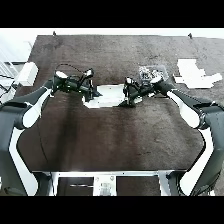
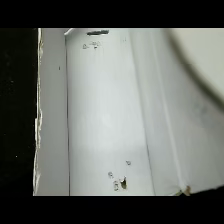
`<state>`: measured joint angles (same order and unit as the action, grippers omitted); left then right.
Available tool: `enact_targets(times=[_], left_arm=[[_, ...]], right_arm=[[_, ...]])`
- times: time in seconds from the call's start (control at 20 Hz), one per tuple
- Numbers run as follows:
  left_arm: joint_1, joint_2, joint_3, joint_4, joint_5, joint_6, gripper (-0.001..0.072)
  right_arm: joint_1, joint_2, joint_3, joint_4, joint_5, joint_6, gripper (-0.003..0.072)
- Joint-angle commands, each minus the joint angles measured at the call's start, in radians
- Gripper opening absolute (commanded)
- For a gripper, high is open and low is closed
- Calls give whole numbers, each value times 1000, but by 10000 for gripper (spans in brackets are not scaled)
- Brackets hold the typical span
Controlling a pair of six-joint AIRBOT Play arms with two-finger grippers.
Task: Fold the box and place the chain.
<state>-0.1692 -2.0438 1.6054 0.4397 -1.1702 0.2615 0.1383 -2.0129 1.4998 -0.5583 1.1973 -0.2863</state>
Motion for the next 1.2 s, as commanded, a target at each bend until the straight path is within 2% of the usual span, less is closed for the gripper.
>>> enact_targets(times=[0.0, 1.0, 1.15], left_arm=[[1, 0, 0, 0, 0, 0, 19], [1, 0, 0, 0, 0, 0, 19], [1, 0, 0, 0, 0, 0, 19]], right_arm=[[0, -1, 0, -1, 1, 17, 636], [4, -5, -1, -3, 27, 17, 618], [3, -5, 0, -3, 27, 16, 570]])
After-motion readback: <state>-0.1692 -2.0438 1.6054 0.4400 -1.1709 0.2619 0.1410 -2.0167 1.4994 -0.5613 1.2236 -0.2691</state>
